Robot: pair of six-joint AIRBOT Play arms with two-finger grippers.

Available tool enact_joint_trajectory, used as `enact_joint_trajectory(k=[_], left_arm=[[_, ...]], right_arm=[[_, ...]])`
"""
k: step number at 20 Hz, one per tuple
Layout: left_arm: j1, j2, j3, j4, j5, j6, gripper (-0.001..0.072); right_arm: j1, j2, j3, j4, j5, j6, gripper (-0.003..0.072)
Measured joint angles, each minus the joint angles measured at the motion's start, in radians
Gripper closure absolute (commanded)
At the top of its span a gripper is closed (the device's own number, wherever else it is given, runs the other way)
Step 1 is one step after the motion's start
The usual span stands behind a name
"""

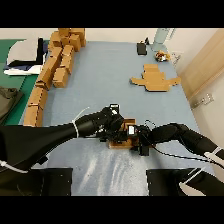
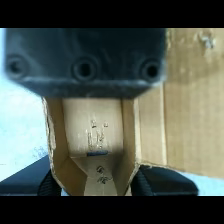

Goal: Fold the box.

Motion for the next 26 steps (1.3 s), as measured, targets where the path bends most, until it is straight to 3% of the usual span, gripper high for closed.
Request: enact_joint_trajectory(k=[4,5,6,14,15,16,17,24,25,26], left_arm=[[0.001,-0.018,0.012,0.011,0.001,0.001,0.0204],[0.001,-0.021,0.013,0.012,0.01,0.002,0.0273],[0.001,-0.025,0.014,0.011,0.018,0.003,0.0292],[-0.003,-0.062,0.018,-0.026,0.031,-0.015,0.0295],[-0.003,-0.062,0.018,-0.027,0.031,-0.023,0.0401],[-0.003,-0.063,0.018,-0.03,0.03,-0.028,0.0565],[-0.003,-0.066,0.018,-0.03,0.027,-0.034,0.0682],[-0.003,-0.068,0.018,-0.035,0.017,-0.044,0.0692],[-0.003,-0.068,0.018,-0.036,0.012,-0.045,0.0554],[-0.003,-0.068,0.019,-0.037,0.006,-0.043,0.0126]], right_arm=[[0.0,0.0,0.0,0.0,0.0,0.0,0.0208],[0.0,0.0,0.0,0.0,0.0,0.0,0.0208],[0.0,0.0,0.0,0.0,0.0,0.0,0.0208],[0.0,0.0,0.0,0.0,0.0,0.0,0.0208],[0.0,0.0,0.0,0.0,0.0,0.0,0.0208],[0.0,0.0,0.0,0.0,0.0,0.0,0.0208],[0.0,0.0,0.0,0.0,0.0,0.0,0.0208],[0.0,0.0,0.0,0.0,0.0,0.0,0.0209],[0.0,0.0,0.0,0.0,0.0,0.0,0.0208],[0.0,0.0,0.0,0.0,0.0,0.0,0.0208]])
